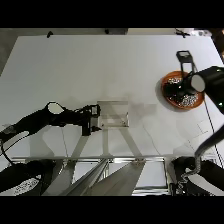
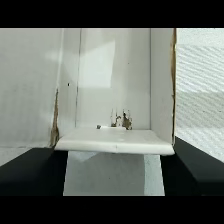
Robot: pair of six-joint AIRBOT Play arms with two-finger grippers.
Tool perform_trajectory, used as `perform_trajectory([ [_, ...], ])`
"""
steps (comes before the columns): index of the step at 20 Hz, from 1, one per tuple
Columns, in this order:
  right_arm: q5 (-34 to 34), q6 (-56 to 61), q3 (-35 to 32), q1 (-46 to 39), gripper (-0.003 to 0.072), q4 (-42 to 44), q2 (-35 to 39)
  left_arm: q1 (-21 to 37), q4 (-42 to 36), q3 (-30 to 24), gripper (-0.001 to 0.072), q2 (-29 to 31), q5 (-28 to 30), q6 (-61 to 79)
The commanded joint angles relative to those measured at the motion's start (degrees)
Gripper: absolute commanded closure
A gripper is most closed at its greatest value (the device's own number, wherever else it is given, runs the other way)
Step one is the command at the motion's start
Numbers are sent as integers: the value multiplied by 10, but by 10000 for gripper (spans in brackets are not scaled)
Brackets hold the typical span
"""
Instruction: Fold the box and place the chain.
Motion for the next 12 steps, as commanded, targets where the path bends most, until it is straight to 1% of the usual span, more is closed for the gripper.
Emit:
perform_trajectory([
  [1,-47,-113,0,-110,34,9,-12,0,0,0,622,0,0,0],
  [3,-50,-158,0,-145,34,37,-40,0,0,0,622,0,0,0],
  [5,-51,-181,0,-163,35,62,-78,0,0,0,622,0,0,0],
  [9,-75,-180,0,-165,36,63,-145,0,0,0,622,0,0,0],
  [12,-91,-181,0,-165,37,73,-173,0,0,0,622,0,0,0],
])
